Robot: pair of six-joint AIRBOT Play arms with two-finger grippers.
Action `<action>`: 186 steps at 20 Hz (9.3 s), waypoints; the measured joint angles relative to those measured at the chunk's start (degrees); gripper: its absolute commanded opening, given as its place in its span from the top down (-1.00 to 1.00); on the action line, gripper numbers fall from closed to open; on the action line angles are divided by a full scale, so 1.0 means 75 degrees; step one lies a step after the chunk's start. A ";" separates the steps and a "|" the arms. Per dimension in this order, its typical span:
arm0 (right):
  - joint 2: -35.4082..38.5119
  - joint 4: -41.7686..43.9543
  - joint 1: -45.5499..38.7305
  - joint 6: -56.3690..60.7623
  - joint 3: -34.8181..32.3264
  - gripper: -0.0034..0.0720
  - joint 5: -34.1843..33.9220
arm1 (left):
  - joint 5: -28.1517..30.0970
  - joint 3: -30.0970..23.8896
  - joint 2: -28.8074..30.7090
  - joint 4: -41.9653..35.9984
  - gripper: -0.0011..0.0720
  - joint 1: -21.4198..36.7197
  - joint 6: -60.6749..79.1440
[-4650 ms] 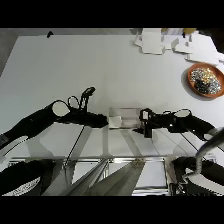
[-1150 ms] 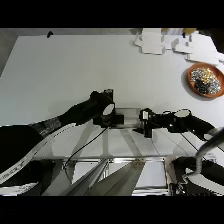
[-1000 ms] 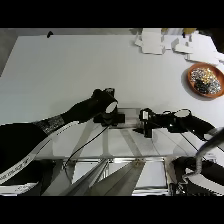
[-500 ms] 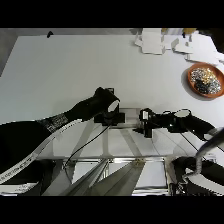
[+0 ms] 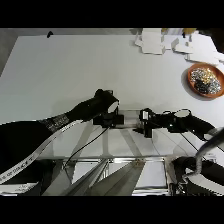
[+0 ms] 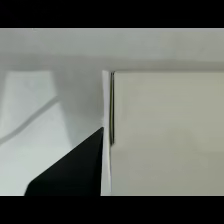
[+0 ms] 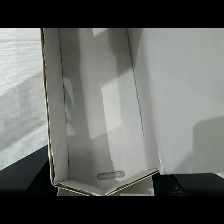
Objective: Fold the box and place the chain.
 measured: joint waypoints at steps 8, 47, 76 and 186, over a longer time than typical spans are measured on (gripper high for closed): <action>0.0000 0.0000 0.0006 0.0000 0.0000 -0.25 0.0020 | -0.0271 0.0073 0.0000 0.0047 0.56 0.0140 0.0242; 0.0000 0.0000 0.0003 0.0000 0.0000 -0.25 0.0023 | 0.1492 -0.3337 0.3914 -0.2296 -0.35 0.2264 1.3376; 0.0000 -0.0003 0.0000 0.0000 0.0000 -0.25 0.0032 | 0.4065 -0.4803 0.1679 -0.8055 -0.93 0.2632 2.2384; 0.1588 -0.4421 -0.0600 0.3430 0.1626 0.34 0.2203 | 0.4042 -0.4803 0.1419 -0.8990 0.40 0.2620 2.3058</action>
